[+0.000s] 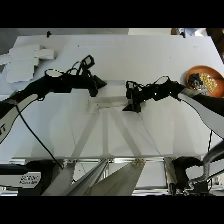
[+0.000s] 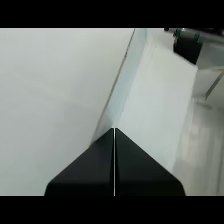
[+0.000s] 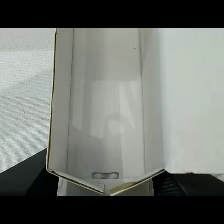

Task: Fold the box and place the chain.

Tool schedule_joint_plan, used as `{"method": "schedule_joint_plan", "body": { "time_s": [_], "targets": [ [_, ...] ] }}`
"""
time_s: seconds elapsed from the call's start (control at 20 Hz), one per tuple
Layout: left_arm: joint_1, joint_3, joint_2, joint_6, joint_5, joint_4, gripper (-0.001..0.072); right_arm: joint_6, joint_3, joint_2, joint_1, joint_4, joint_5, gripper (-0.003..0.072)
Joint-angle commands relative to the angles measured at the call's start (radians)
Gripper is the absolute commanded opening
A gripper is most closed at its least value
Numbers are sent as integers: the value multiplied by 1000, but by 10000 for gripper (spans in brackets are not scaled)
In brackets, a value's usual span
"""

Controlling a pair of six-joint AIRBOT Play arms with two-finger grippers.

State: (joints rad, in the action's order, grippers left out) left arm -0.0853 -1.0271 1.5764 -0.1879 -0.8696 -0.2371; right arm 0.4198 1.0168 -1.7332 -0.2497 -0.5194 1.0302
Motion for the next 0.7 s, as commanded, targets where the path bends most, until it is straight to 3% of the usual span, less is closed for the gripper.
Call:
{"method": "schedule_joint_plan", "body": {
  "time_s": [0.0,0.25,0.5,0.55,0.65],
  "targets": [
    [47,0,-66,-33,-111,49,13,0,1,0,0,1,-1,495],
    [172,0,-129,-32,-450,-18,7,0,1,0,0,1,-1,495],
    [190,0,-136,103,-491,-458,17,0,1,0,0,1,-1,495],
    [186,1,-136,138,-489,-511,67,0,1,0,0,1,-1,495],
    [176,2,-140,183,-483,-539,329,0,1,0,0,1,-1,495]
  ]
}}
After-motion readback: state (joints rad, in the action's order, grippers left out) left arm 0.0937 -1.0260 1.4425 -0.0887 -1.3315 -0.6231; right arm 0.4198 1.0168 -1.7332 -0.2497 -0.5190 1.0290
